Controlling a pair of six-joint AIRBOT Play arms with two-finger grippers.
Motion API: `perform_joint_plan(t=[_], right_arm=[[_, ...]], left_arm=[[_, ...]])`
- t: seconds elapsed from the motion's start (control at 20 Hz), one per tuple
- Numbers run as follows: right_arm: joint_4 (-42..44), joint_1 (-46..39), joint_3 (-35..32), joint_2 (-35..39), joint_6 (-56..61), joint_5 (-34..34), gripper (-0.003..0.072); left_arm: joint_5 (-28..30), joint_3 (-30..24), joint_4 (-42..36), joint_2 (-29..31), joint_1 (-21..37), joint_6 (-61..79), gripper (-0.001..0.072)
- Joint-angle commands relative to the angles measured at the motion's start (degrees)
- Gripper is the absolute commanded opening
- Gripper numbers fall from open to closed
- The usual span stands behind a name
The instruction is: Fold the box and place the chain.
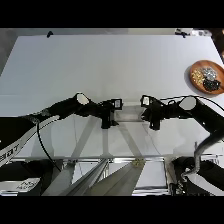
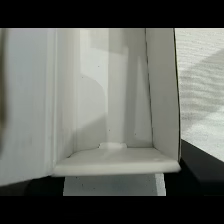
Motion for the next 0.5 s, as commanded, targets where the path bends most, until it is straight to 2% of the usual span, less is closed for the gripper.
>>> perform_joint_plan(t=[0.0, 0.05, 0.1, 0.2, 0.25, 0.3, 0.45], right_arm=[[0.0, 0.3, 0.0, 0.0, 0.0, -1.4, 0.0204], [-0.1, 0.3, 0.0, 0.0, 0.0, -2.1, 0.0267], [-0.1, 0.3, 0.0, 0.0, 0.0, -2.3, 0.0362], [-0.2, 0.3, 0.0, 0.0, 0.0, -2.4, 0.0424], [-0.2, 0.3, 0.0, 0.0, 0.0, -2.4, 0.0428], [-0.2, 0.3, 0.0, 0.0, 0.0, -2.4, 0.048], [-0.2, 0.3, 0.0, 0.0, 0.0, -2.6, 0.0486]], left_arm=[[0.0, 0.0, 0.0, 0.0, 0.0, 0.0, 0.0457], [0.0, 0.0, 0.0, 0.0, 0.0, 0.0, 0.0457], [0.0, 0.0, 0.0, 0.0, 0.0, 0.0, 0.0457], [0.0, 0.0, 0.0, 0.0, 0.0, 0.0, 0.0457], [0.0, 0.0, 0.0, 0.0, 0.0, 0.0, 0.0457], [0.0, 0.0, 0.0, 0.0, 0.0, 0.0, 0.0457], [0.0, 0.0, 0.0, 0.0, 0.0, 0.0, 0.0457]])
